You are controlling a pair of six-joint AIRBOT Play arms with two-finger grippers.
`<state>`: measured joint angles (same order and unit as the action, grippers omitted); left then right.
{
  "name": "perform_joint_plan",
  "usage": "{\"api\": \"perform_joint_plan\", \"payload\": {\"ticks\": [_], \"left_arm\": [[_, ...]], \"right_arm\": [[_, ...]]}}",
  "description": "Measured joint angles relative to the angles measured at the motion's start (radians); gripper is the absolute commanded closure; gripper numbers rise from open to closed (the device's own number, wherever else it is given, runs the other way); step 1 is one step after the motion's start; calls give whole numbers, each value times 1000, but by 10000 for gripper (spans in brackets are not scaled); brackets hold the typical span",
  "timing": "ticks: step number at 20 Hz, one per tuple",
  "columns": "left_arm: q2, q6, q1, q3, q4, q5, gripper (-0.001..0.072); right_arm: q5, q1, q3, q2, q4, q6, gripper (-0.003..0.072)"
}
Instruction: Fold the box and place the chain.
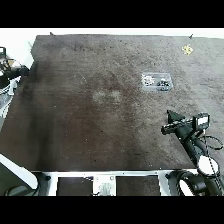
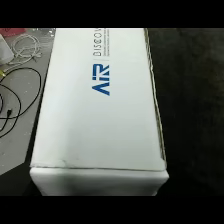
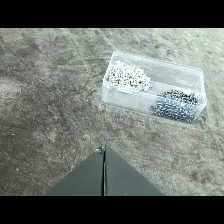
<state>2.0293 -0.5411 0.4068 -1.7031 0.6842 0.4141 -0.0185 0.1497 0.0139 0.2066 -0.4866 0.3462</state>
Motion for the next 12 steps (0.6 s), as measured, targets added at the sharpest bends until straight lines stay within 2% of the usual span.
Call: {"api": "perform_joint_plan", "payload": {"ticks": [7,9,10,12], "left_arm": [[40,-7,0,-12,21,8,683],[43,-4,1,-12,21,5,53],[45,-2,1,-12,23,1,18],[47,-2,2,-12,21,-10,18]], "right_arm": [[-3,0,-1,0,0,21,685],[-3,0,-1,0,0,23,685],[-3,0,-1,0,0,24,685],[-3,0,-1,0,0,24,685]]}}
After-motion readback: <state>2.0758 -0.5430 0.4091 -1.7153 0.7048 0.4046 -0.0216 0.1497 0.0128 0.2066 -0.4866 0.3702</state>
